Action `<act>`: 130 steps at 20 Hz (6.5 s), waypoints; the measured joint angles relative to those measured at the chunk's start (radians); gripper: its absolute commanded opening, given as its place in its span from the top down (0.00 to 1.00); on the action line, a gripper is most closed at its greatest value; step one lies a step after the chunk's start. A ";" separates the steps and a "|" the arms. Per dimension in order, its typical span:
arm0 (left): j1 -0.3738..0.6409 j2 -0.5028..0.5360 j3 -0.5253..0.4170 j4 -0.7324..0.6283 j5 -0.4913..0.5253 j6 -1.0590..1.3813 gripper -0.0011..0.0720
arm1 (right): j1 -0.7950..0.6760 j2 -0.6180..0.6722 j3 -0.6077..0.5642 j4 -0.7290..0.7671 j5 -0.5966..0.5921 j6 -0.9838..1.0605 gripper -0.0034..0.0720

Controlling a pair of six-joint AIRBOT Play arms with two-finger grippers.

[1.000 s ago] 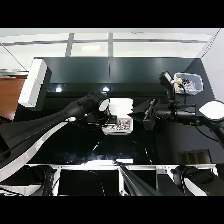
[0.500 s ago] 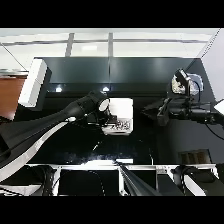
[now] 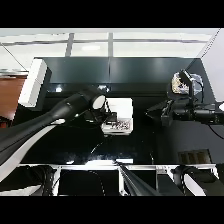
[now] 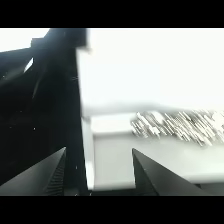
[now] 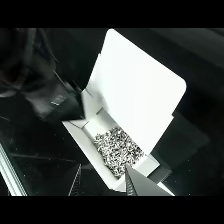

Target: Fold the box and place the chain.

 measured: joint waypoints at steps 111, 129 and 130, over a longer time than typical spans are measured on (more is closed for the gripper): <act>0.331 0.039 -0.434 -0.858 0.380 2.352 0.26 | 0.172 -0.602 0.445 -0.206 -0.013 -0.127 0.07; 0.335 0.039 -0.434 -0.858 0.378 2.346 0.26 | 0.275 -0.468 0.255 -0.190 0.036 -0.317 0.07; 0.335 0.039 -0.433 -0.858 0.378 2.346 0.26 | 0.282 -0.467 0.251 -0.200 0.032 -0.321 0.07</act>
